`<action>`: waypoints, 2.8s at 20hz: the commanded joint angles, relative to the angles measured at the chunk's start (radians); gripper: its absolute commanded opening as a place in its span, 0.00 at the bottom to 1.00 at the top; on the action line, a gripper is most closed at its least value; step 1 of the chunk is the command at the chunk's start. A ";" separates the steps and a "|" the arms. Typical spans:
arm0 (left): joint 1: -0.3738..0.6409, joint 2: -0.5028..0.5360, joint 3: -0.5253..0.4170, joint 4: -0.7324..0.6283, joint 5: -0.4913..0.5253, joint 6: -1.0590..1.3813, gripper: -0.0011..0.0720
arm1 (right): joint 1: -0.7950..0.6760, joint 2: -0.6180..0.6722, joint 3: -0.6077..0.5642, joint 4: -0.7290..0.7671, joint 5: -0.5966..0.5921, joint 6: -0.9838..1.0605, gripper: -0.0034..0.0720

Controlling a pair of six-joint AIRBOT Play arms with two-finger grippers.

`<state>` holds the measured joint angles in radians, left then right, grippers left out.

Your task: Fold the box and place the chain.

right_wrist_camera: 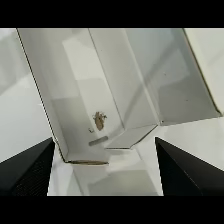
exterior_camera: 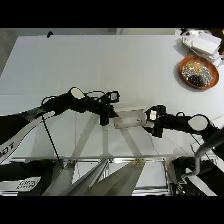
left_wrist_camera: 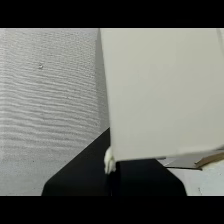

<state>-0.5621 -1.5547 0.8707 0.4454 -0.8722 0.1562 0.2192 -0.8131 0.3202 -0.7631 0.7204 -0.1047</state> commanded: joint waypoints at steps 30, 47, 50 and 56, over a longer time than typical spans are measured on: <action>0.000 0.000 0.001 0.000 0.000 0.000 0.03 | -0.011 -0.303 0.093 0.109 0.096 -0.192 0.89; 0.000 0.000 0.001 0.000 0.000 0.000 0.03 | -0.011 -0.380 0.093 0.165 0.033 -0.245 0.56; 0.000 0.000 0.001 0.000 0.000 0.000 0.03 | -0.011 -0.380 0.093 0.158 0.034 -0.245 0.57; 0.000 0.000 0.001 0.000 0.000 0.000 0.03 | -0.011 -0.380 0.093 0.158 0.035 -0.244 0.57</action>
<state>-0.5617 -1.5539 0.8715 0.4446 -0.8711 0.1566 0.2077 -1.1927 0.4137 -0.6041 0.7578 -0.3496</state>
